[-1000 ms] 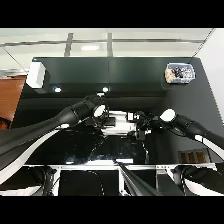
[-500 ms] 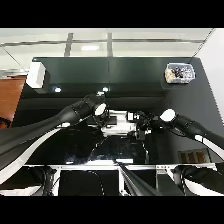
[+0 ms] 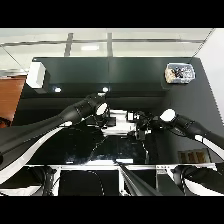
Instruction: Fold the box and place the chain.
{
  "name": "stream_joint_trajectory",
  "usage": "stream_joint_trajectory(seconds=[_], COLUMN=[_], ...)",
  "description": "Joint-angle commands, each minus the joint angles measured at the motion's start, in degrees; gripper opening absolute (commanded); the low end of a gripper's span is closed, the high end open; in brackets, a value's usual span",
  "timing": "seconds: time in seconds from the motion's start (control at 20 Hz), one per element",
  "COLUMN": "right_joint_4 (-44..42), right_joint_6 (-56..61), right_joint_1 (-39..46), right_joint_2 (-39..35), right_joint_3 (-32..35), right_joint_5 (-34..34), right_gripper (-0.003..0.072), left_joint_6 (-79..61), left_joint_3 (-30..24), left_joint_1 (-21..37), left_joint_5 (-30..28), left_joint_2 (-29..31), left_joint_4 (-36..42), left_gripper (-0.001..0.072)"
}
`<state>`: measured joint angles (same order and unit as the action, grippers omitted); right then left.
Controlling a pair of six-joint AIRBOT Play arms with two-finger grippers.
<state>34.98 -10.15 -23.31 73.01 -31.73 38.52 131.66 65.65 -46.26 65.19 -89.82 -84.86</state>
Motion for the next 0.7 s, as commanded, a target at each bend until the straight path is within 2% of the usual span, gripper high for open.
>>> stream_joint_trajectory(seconds=[0.0, 0.5, 0.55, 0.65], right_joint_4=[-0.02, -0.44, -0.24, -0.83], right_joint_6=[0.07, 0.50, 0.68, 1.90], right_joint_1=[0.00, 0.00, 0.00, 0.02], right_joint_2=[0.02, 0.02, 0.02, -0.26], right_joint_3=[0.02, 0.02, 0.02, 0.00], right_joint_5=[0.00, 0.28, 0.70, -2.29], right_gripper=[0.0017, 0.0017, 0.0043, 0.0720], left_joint_6=[0.20, 0.17, 0.15, 0.17], left_joint_3=[0.02, 0.02, 0.02, 0.02], left_joint_1=[-0.02, 0.00, 0.00, 0.17], left_joint_5=[0.15, -0.20, -0.02, 1.46], left_joint_2=[-0.24, -0.24, -0.24, -0.24], left_joint_4=[0.11, 0.09, 0.07, 0.07], left_gripper=[0.0022, 0.0024, 0.0023, 0.0024])
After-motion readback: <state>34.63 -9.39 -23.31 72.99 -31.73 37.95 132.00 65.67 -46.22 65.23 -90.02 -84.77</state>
